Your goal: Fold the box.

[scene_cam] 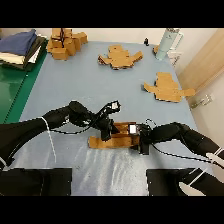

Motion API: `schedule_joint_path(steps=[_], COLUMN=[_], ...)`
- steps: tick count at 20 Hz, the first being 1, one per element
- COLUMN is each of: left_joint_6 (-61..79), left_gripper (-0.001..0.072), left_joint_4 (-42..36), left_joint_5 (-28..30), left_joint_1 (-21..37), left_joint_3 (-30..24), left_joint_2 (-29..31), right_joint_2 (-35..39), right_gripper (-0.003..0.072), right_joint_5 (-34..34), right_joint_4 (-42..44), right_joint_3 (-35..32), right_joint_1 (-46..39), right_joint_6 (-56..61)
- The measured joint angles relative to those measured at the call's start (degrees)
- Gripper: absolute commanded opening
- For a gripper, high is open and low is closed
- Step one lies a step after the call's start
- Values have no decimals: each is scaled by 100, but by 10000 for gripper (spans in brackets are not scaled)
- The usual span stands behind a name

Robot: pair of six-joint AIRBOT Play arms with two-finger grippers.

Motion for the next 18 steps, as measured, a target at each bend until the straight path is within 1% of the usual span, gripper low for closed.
schedule_joint_path(steps=[6, 8, 18], left_joint_6=[0, 0, 0], left_gripper=[15, 15, 15], left_joint_4=[0, 0, 0], left_joint_5=[0, 0, -7], left_joint_1=[0, 0, -4], left_joint_3=[0, 0, 0], left_joint_2=[0, 0, 0], right_joint_2=[-59, -98, -142], right_gripper=[570, 514, 514], right_joint_5=[0, 4, -31], right_joint_4=[24, 31, 24], right_joint_3=[13, 15, 17], right_joint_1=[0, 0, 0], right_joint_6=[-2, -2, -4])
